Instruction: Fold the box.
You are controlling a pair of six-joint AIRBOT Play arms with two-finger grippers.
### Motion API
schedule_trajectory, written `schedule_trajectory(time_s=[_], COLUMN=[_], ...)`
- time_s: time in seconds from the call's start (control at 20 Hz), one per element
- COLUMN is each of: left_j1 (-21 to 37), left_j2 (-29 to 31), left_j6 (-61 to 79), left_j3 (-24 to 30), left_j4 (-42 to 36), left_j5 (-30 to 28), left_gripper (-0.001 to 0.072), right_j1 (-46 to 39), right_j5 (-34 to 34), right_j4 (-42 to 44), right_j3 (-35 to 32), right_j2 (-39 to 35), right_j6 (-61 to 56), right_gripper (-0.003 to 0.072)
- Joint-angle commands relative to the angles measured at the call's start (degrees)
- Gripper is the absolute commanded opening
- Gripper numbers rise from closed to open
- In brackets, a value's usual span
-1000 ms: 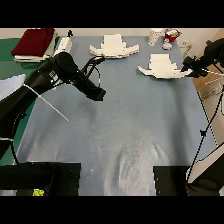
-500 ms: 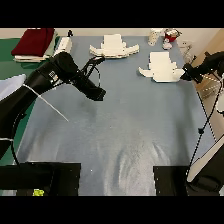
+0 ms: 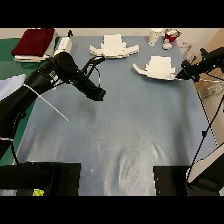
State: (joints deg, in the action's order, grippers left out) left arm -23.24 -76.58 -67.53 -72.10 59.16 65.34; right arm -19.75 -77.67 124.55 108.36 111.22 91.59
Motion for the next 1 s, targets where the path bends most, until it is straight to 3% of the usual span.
schedule_trajectory(time_s=[0.0,0.3,0.45,0.55,0.7,0.75,0.8,0.85,0.95], left_j1=[0.0,0.0,0.0,0.0,0.0,0.0,0.0,0.0,0.0], left_j2=[0.0,0.0,0.0,0.0,0.0,0.0,0.0,0.0,0.0], left_j6=[0.0,0.0,0.0,0.0,0.0,0.0,0.0,0.0,0.0], left_j3=[0.0,0.0,0.0,0.0,0.0,0.0,0.0,0.0,0.0], left_j4=[0.0,0.0,0.0,0.0,0.0,0.0,0.0,0.0,0.0], left_j5=[0.0,0.0,0.0,0.0,0.0,0.0,0.0,0.0,0.0], left_gripper=[0.0013,0.0014,0.0014,0.0013,0.0013,0.0013,0.0013,0.0013,0.0014], right_j1=[1.8,5.2,5.5,5.5,5.5,5.5,5.5,5.4,5.4], right_j5=[-2.8,-0.7,-0.1,2.2,5.0,5.4,5.8,6.1,6.6], right_j4=[-2.5,-4.1,-5.7,-6.9,-10.8,-11.6,-12.1,-12.7,-17.6], right_j3=[-12.6,-45.0,-57.7,-63.1,-65.4,-65.4,-65.4,-65.0,-62.1], right_j2=[-10.2,-35.5,-46.0,-50.8,-52.7,-52.6,-52.6,-52.6,-52.6], right_j6=[1.0,1.0,0.9,0.9,0.9,1.0,1.0,1.4,1.4], right_gripper=[0.0,0.0,0.0,0.0001,0.002,0.0177,0.0452,0.0523,0.0501])
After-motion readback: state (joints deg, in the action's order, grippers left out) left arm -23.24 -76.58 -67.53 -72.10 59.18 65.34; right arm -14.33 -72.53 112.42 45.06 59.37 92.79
